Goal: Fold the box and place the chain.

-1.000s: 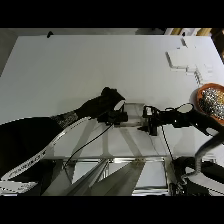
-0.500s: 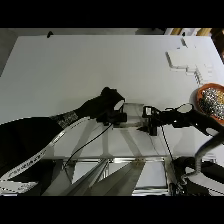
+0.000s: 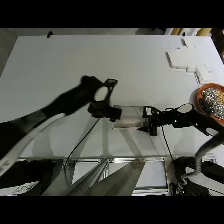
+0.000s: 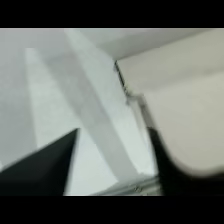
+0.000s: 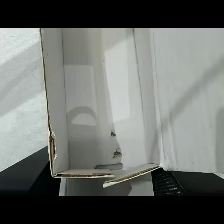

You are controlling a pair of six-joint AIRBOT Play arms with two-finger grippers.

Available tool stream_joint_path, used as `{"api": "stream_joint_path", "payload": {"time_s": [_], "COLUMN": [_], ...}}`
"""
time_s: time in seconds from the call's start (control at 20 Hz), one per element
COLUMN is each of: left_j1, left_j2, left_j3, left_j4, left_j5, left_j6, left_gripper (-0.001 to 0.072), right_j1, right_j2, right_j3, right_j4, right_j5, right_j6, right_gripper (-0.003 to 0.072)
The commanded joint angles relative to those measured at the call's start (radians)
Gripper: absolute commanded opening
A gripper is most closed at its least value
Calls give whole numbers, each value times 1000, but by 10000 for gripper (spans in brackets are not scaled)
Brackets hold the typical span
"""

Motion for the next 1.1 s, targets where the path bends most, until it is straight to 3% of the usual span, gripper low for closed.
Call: {"api": "stream_joint_path", "payload": {"time_s": [0.0,0.1,0.2,0.35,0.45,0.65,1.05], "left_j1": [77,148,237,299,299,232,167], "left_j2": [181,290,344,311,238,114,61], "left_j3": [-146,-298,-451,-575,-581,-581,-581], "left_j4": [-67,-138,-325,-550,-680,-881,-961], "left_j5": [39,126,284,418,439,606,635], "left_j6": [199,451,903,1783,2129,2283,2305], "left_gripper": [699,697,696,694,693,698,699], "right_j1": [0,0,0,0,0,0,0], "right_j2": [0,0,0,0,0,0,0], "right_j3": [0,0,0,0,0,0,0], "right_j4": [0,0,0,0,0,0,0], "right_j5": [0,0,0,0,0,0,0], "right_j6": [0,0,0,0,0,0,0], "right_gripper": [397,397,397,397,397,397,397]}}
